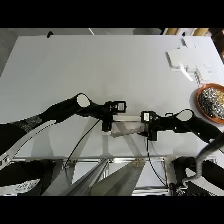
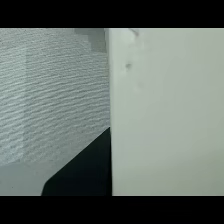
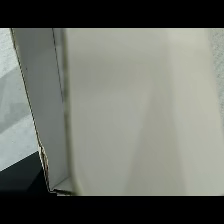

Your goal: Fold the box and place the chain.

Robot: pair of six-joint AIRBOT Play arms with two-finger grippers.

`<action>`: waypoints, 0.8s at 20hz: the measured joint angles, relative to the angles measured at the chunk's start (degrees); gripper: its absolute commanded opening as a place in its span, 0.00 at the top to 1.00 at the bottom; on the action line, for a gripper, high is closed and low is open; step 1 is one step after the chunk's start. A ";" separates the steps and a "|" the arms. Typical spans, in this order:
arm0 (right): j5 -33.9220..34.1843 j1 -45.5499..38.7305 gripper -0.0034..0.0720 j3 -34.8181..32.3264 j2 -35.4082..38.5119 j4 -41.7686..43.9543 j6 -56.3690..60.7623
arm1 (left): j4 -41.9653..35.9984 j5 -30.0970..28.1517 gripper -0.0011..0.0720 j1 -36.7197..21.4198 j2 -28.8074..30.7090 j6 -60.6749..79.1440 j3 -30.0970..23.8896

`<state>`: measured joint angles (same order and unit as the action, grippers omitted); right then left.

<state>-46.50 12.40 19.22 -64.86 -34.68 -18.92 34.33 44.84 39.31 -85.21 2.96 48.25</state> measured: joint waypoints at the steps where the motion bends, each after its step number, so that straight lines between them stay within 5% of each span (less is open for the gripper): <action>1: 0.00 0.00 0.51 0.00 0.00 0.00 -0.02 | 0.00 -0.02 0.97 0.00 0.00 0.00 0.00; 8: 0.02 0.00 0.51 0.00 0.00 0.00 0.00 | 0.00 0.00 0.96 0.00 0.00 0.00 0.00; 9: 0.04 0.00 0.51 0.00 0.00 0.00 0.00 | 0.00 -0.02 0.84 0.00 0.00 0.00 0.00; 11: -0.07 0.04 0.51 -0.02 -0.02 -0.28 -0.15 | 0.52 -0.24 0.30 -0.02 -0.02 -0.07 -0.07; 12: -0.42 0.04 0.51 -0.04 -0.02 -0.44 -0.24 | 0.50 -0.17 0.13 -0.07 0.11 -0.09 -0.04; 13: -0.63 0.04 0.51 -0.07 -0.02 -0.44 -0.22 | 0.76 -0.02 0.03 -0.17 0.37 -0.33 -0.04; 16: -0.50 0.04 0.51 -0.07 -0.02 -0.15 -0.11 | 3.13 0.68 0.03 -0.76 1.88 -2.64 -0.04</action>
<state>-47.00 12.45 19.16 -64.88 -34.83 -19.03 37.45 45.52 38.54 -83.33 0.32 48.21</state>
